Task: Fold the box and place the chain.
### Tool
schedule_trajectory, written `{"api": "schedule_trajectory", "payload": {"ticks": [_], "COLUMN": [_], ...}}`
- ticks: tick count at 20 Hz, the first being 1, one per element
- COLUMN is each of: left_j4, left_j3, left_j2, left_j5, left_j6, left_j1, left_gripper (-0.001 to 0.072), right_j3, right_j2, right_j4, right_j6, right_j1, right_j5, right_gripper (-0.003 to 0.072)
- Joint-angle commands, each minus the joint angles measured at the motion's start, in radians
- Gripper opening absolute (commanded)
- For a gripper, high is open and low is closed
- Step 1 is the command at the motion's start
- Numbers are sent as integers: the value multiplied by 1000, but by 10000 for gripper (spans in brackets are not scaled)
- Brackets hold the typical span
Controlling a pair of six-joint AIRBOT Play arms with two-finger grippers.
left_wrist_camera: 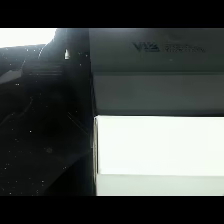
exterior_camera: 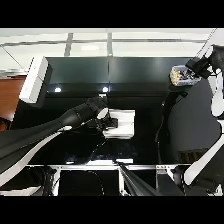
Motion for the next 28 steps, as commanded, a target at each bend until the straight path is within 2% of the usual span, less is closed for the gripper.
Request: {"api": "schedule_trajectory", "payload": {"ticks": [1,5,8,12,18,23,28], "left_j4": [0,0,0,1,0,0,0], "left_j3": [1,1,1,1,1,1,1], "left_j2": [1,1,1,1,1,1,1], "left_j5": [0,0,0,-3,1,0,0], "left_j6": [0,0,0,0,0,0,0], "left_j1": [0,0,0,0,0,0,0], "left_gripper": [25,25,25,25,26,25,25], "right_j3": [2,2,2,2,2,0,-186], "right_j2": [3,109,267,491,811,995,1203], "right_j4": [31,31,35,113,346,492,496], "right_j6": [-67,-248,-383,-430,-473,-491,-512], "right_j1": [-5,-10,-6,-11,-18,-17,106], "right_j5": [49,76,79,16,41,140,203], "right_gripper": [28,17,16,12,10,11,11]}}
